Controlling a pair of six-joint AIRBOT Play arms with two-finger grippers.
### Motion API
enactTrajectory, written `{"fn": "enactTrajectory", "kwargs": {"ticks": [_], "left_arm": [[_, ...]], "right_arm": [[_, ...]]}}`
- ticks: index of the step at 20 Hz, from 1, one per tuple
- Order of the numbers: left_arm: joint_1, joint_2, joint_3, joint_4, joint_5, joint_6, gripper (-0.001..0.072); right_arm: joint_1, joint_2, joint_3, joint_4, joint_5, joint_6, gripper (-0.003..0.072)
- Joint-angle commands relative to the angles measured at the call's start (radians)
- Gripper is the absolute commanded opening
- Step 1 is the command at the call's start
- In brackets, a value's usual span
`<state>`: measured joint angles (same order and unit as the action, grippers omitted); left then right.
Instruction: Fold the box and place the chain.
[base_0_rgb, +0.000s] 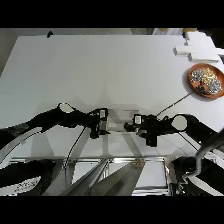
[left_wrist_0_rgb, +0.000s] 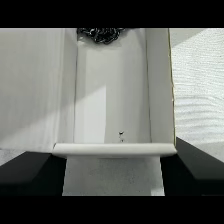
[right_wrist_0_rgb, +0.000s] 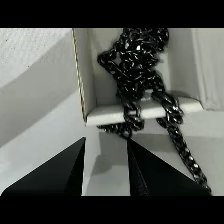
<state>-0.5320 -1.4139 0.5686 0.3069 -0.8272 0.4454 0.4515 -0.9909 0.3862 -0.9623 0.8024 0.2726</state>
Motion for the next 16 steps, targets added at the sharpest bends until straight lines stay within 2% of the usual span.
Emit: {"fn": "enactTrajectory", "kwargs": {"ticks": [1,7,8,10,13,16], "left_arm": [[0.000,0.000,0.000,0.000,0.000,0.000,0.0253],[0.000,0.000,0.000,0.000,0.000,0.000,0.0253],[0.000,0.000,0.000,0.000,0.000,0.000,0.0253],[0.001,0.000,0.000,0.000,0.000,0.000,0.0253],[0.000,0.000,0.000,0.000,0.001,0.000,0.0253],[0.000,0.000,0.000,0.000,0.000,0.000,0.0253]], "right_arm": [[0.023,-0.045,-0.007,0.039,-0.063,-0.020,0.0296],[0.023,-0.080,-0.007,0.060,-0.116,-0.016,0.0282],[0.023,-0.079,-0.007,0.062,-0.115,-0.016,0.0216],[0.023,-0.079,-0.007,0.053,-0.110,-0.011,0.0021],[0.023,-0.060,-0.007,-0.011,-0.107,0.062,0.0012],[0.023,0.039,-0.004,-0.167,-0.081,0.167,0.0012]]}}
